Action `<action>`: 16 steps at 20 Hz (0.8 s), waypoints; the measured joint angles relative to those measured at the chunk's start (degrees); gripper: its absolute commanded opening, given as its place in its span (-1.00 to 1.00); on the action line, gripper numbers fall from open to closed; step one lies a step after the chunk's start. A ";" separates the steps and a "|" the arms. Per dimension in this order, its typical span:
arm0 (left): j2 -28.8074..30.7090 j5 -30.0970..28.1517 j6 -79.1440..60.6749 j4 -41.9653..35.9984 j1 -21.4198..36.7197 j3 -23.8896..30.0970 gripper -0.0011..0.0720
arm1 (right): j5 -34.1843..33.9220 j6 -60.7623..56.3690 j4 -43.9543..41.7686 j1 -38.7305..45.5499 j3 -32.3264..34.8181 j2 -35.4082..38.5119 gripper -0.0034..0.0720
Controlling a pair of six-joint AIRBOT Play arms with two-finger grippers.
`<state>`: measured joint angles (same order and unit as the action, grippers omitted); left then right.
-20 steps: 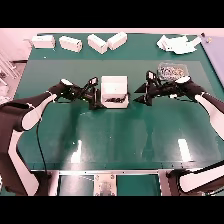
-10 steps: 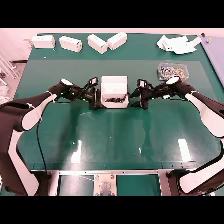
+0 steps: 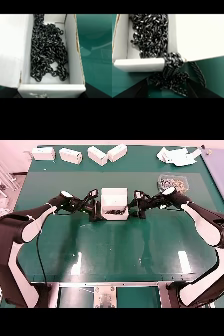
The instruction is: Fold the box and place the chain.
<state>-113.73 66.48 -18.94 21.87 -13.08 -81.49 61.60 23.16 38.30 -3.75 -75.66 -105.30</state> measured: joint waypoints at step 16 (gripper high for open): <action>0.00 0.00 0.02 0.00 0.00 0.00 0.31 | 0.00 -16.26 7.58 1.27 -4.61 6.60 -0.88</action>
<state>-113.73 66.48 -18.92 21.87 -13.08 -81.49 61.60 6.90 45.89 -2.48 -80.27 -98.70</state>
